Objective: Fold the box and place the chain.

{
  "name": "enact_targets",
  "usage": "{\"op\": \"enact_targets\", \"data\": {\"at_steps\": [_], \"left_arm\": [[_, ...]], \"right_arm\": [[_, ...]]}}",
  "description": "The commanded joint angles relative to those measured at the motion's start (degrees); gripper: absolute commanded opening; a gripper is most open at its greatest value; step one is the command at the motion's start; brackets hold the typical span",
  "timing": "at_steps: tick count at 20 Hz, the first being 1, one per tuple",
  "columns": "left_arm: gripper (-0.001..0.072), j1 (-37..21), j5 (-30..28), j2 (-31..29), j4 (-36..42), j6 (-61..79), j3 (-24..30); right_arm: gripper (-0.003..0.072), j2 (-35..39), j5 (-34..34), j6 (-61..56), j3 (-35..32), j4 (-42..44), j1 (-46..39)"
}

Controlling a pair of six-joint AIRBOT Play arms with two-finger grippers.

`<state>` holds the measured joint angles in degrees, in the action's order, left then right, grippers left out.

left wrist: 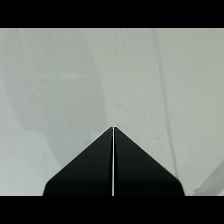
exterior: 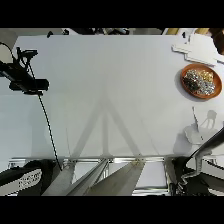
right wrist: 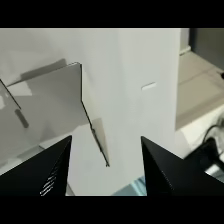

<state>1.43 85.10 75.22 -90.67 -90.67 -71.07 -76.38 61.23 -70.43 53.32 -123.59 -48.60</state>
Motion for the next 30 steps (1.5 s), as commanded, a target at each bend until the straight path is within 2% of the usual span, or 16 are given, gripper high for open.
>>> {"op": "enact_targets", "data": {"at_steps": [1, 2, 3, 5, 6, 7, 8, 11, 13, 16, 19, 22, 24, 26, 30], "left_arm": [[0.0009, 0.0, 0.0, 0.0, 0.0, 0.0, 0.0], [0.0009, 0.0, 0.0, 0.0, 0.0, 0.0, 0.0], [0.0009, 0.0, 0.0, 0.0, 0.0, 0.0, 0.0], [0.0009, 0.0, 0.0, 0.0, 0.0, 0.0, 0.0], [0.0009, 0.0, 0.0, 0.0, 0.0, 0.0, 0.0], [0.0009, 0.0, 0.0, 0.0, 0.0, 0.0, 0.0], [0.0009, 0.0, 0.0, 0.0, 0.0, 0.0, 0.0], [0.0009, 0.0, 0.0, 0.0, 0.0, 0.0, 0.0], [0.0009, 0.0, 0.0, 0.0, 0.0, 0.0, 0.0], [0.0009, 0.0, 0.0, 0.0, 0.0, 0.0, 0.0], [0.0009, 0.0, 0.0, 0.0, 0.0, 0.0, 0.0], [0.0009, 0.0, 0.0, 0.0, 0.0, 0.0, 0.0], [0.0009, 0.0, 0.0, 0.0, 0.0, 0.0, 0.0], [0.0009, 0.0, 0.0, 0.0, 0.0, 0.0, 0.0], [0.0009, 0.0, 0.0, 0.0, 0.0, 0.0, 0.0]], "right_arm": [[0.0391, -4.3, 1.3, 3.1, 1.6, -0.3, -0.1], [0.0363, -5.3, 1.0, 3.4, 1.6, -0.2, -0.1], [0.0303, -6.1, 0.6, 3.4, 1.6, -0.2, -0.1], [0.0286, -6.7, -0.1, 3.5, 1.6, 1.1, 0.0], [0.0222, -6.7, -0.2, 3.5, 1.6, 2.3, 0.0], [0.0097, -6.7, 0.3, 3.3, 1.6, 2.7, 0.3], [0.0017, -6.6, 1.5, 3.0, 1.6, 2.5, 1.1], [0.0017, -3.8, 5.3, 3.5, 1.6, 2.8, 6.4], [0.0017, 0.6, 6.1, 4.5, 1.6, 6.1, 12.2], [0.0017, 7.1, 6.8, 4.7, 1.6, 20.9, 19.7], [0.0016, 12.9, 12.4, 8.5, 1.6, 38.3, 26.6], [0.0016, 17.8, 16.2, 9.0, -0.1, 49.0, 33.5], [0.0016, 22.7, 13.8, 8.9, -3.7, 52.6, 38.5], [0.0016, 28.3, 8.3, 8.8, -9.1, 56.9, 42.8], [0.0016, 39.3, -7.7, 8.8, -22.7, 64.2, 51.1]]}}
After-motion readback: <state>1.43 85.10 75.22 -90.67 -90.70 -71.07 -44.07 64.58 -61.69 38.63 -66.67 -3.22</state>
